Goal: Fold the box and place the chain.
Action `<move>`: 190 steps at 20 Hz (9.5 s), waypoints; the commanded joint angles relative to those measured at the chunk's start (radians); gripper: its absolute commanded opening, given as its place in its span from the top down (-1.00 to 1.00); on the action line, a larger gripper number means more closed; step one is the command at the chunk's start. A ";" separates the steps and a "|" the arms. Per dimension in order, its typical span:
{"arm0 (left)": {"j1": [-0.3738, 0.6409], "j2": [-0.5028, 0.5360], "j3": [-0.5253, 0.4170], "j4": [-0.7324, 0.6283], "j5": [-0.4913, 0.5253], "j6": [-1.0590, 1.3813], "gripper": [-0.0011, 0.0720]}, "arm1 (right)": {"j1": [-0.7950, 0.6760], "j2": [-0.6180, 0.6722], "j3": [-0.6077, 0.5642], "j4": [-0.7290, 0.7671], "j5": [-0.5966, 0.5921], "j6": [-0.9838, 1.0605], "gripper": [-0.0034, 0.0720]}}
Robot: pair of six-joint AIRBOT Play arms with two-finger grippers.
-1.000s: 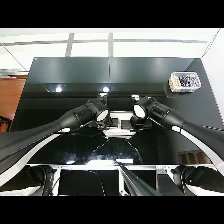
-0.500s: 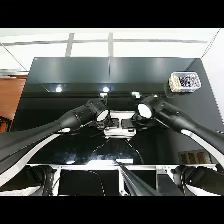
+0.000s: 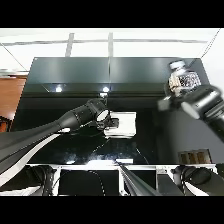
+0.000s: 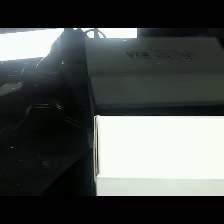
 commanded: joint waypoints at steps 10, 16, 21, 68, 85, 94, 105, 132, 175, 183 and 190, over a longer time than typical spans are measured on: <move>0.001 0.000 0.000 0.006 0.000 0.001 0.89 | -0.700 -0.594 0.489 0.579 -0.140 -0.098 -0.89; 0.001 0.000 0.000 0.006 0.000 0.001 0.89 | -0.715 -0.898 0.770 0.725 0.001 -0.060 -0.80; 0.001 0.000 0.000 0.006 0.000 0.001 0.89 | -0.716 -0.946 0.772 0.766 -0.068 -0.060 -0.66; 0.001 0.000 0.000 0.003 0.001 0.001 0.89 | -0.645 0.129 0.550 1.178 0.177 -0.731 0.89; 0.001 0.000 0.000 0.003 0.004 0.001 0.89 | -0.354 0.130 0.488 1.450 0.032 -0.758 0.89; 0.001 0.000 0.000 0.003 0.004 0.001 0.89 | -0.349 0.103 0.482 1.523 0.016 -0.766 0.89; 0.001 0.000 0.000 0.003 0.005 0.001 0.89 | -0.260 0.013 0.444 1.548 -0.064 -0.771 0.89; 0.001 0.000 0.000 0.003 0.006 0.001 0.89 | -0.143 -0.033 -0.125 1.276 -0.146 -0.698 0.89; 0.000 0.000 0.000 0.003 0.005 0.001 0.89 | -0.204 -0.199 -0.534 1.487 -0.586 -2.378 -0.31; 0.000 0.000 0.000 0.003 0.005 0.001 0.89 | -0.208 -0.182 -0.534 1.415 -0.579 -2.254 0.89; 0.000 0.000 0.000 0.003 0.004 0.001 0.89 | -0.281 0.002 -0.518 1.404 -0.499 -2.021 0.89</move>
